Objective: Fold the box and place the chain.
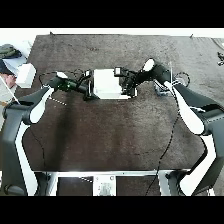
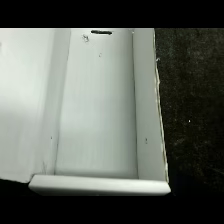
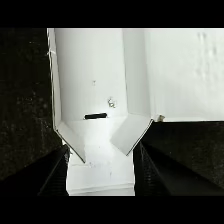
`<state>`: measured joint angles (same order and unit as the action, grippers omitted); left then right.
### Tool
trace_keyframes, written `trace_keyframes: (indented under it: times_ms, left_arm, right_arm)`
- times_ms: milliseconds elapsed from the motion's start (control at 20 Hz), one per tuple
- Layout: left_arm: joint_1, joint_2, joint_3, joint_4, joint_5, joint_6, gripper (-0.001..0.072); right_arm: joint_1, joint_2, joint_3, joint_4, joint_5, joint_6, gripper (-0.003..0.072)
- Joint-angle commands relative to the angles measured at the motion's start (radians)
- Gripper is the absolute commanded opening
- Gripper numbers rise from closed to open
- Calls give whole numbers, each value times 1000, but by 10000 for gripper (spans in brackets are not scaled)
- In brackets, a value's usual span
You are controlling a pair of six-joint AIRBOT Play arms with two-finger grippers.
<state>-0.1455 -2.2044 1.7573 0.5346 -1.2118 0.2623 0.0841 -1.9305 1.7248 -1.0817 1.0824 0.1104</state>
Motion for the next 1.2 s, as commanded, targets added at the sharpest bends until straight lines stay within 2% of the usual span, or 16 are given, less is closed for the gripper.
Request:
trace_keyframes:
  times_ms: [0, 100, 150, 200, 250, 300, 600, 950, 1000, 1050, 1150]
  left_arm:
    - [1, 0, 0, 0, 1, 0, 224]
    - [1, 0, 0, 0, 1, 0, 224]
    - [1, 0, 0, 0, 1, 0, 224]
    - [1, 0, 0, 0, 1, 0, 224]
    - [1, 0, 0, 0, 1, 0, 224]
    - [1, 0, 0, 0, 1, 0, 224]
    - [1, 0, 0, 0, 1, 0, 224]
    - [1, 0, 0, 0, 1, 0, 224]
    - [1, 0, 0, 0, 1, 0, 224]
    - [1, 0, 0, 0, 1, 0, 224]
    - [1, 0, 0, 0, 1, 0, 224]
  right_arm:
    - [2, -16, -5, 36, -30, -14, 484]
    - [3, -26, -5, 39, -29, -22, 480]
    - [7, -28, -5, 39, -29, -30, 332]
    - [13, -28, -5, 44, -29, -40, 276]
    - [21, -28, -5, 54, -31, -52, 263]
    - [28, -28, -5, 58, -33, -66, 162]
    - [56, -32, -5, 58, -95, -66, 160]
    - [56, -45, -5, 58, -92, -66, 179]
    - [56, -48, -5, 59, -88, -66, 279]
    - [56, -50, -5, 63, -85, -66, 338]
    - [56, -51, -5, 71, -84, -71, 339]
